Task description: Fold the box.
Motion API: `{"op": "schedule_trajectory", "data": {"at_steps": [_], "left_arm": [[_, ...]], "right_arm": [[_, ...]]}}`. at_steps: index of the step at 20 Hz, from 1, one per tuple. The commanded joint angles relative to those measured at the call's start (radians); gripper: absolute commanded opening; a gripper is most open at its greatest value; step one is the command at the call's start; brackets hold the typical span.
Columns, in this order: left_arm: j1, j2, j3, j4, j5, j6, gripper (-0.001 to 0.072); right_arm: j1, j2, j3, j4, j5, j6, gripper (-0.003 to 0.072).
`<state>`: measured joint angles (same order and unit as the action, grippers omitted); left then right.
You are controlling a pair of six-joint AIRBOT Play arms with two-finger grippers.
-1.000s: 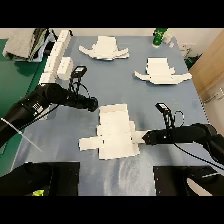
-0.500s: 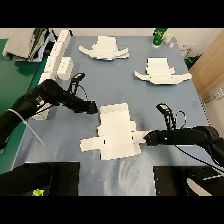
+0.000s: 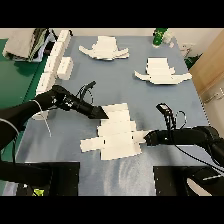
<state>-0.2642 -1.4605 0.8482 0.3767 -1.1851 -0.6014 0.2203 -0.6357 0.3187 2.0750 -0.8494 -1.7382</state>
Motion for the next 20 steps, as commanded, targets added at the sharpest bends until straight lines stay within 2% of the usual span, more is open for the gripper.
{"op": "schedule_trajectory", "data": {"at_steps": [1, 5, 6, 7, 8, 9, 10, 11, 16, 17, 18, 19, 20], "left_arm": [[0.002, -0.082, 0.038, -0.079, -0.115, 0.095, 0.0580], [0.000, -0.128, 0.090, -0.056, -0.180, 0.096, 0.0578], [-0.004, -0.132, 0.094, -0.046, -0.187, 0.095, 0.0555], [-0.009, -0.132, 0.094, -0.024, -0.194, 0.099, 0.0337], [-0.013, -0.132, 0.094, 0.006, -0.200, 0.109, 0.0274], [-0.018, -0.132, 0.094, 0.030, -0.198, 0.109, 0.0273], [-0.023, -0.132, 0.094, 0.047, -0.198, 0.109, 0.0219], [-0.029, -0.131, 0.095, 0.061, -0.198, 0.113, 0.0033], [-0.046, -0.131, 0.127, 0.078, -0.199, 0.122, 0.0014], [-0.048, -0.131, 0.134, 0.066, -0.199, 0.122, 0.0014], [-0.048, -0.131, 0.142, 0.043, -0.198, 0.124, 0.0013], [-0.048, -0.131, 0.154, 0.031, -0.196, 0.139, 0.0012], [-0.050, -0.128, 0.168, 0.028, -0.193, 0.151, 0.0011]], "right_arm": [[0.000, 0.001, 0.000, 0.000, -0.002, 0.001, 0.0003], [0.000, 0.000, 0.000, 0.000, -0.005, 0.001, 0.0003], [0.000, 0.000, 0.000, 0.000, -0.005, 0.001, 0.0003], [0.000, 0.000, 0.000, 0.000, -0.005, 0.001, 0.0003], [0.000, 0.000, 0.000, 0.000, -0.005, 0.000, 0.0003], [0.000, 0.000, 0.000, 0.000, -0.005, 0.000, 0.0003], [0.000, -0.001, 0.000, 0.000, -0.005, 0.000, 0.0003], [0.000, -0.001, 0.000, 0.000, -0.005, 0.000, 0.0003], [0.000, -0.001, 0.000, -0.001, -0.004, 0.000, 0.0005], [0.000, -0.001, 0.000, -0.007, -0.003, 0.000, 0.0069], [0.000, -0.001, 0.000, -0.020, 0.003, 0.001, 0.0192], [-0.003, -0.001, 0.007, -0.064, 0.008, 0.004, 0.0265], [-0.003, 0.000, 0.021, -0.151, 0.012, 0.058, 0.0265]]}}
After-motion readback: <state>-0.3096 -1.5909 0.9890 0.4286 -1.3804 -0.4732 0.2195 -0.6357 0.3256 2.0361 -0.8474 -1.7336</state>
